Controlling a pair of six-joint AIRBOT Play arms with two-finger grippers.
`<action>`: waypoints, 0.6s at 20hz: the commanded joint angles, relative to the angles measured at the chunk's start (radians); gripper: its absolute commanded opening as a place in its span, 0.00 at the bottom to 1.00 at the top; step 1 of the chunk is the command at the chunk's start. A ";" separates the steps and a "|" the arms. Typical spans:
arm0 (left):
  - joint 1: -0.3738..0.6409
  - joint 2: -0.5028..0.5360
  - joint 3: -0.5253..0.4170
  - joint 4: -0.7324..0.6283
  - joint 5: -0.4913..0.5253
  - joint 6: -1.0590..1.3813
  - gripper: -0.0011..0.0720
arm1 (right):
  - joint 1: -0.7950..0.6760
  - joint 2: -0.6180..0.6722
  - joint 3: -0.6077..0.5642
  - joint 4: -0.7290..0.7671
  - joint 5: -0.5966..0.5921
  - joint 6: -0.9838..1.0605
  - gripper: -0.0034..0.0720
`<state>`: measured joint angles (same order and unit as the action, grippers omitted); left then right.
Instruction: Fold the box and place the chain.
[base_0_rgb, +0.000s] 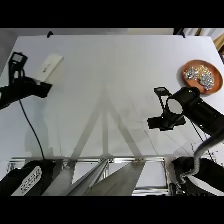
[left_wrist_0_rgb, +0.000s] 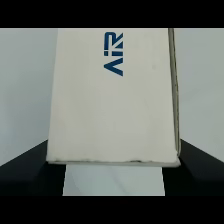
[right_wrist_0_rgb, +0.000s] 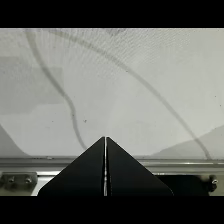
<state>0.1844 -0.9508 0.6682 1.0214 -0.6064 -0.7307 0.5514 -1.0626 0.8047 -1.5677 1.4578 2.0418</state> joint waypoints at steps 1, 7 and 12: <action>0.123 -0.028 0.001 0.235 0.035 -0.316 0.02 | 0.001 0.001 0.000 0.001 0.000 0.000 0.06; 0.154 -0.182 0.001 0.313 -0.066 -0.358 0.11 | 0.001 0.001 0.000 0.001 0.000 0.000 0.06; 0.154 -0.227 0.000 0.431 -0.127 -0.359 0.36 | 0.001 0.001 0.000 0.001 0.000 0.000 0.06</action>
<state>0.3336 -1.1507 0.6685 1.3640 -0.6842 -1.0760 0.5514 -1.0626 0.8047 -1.5669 1.4574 2.0418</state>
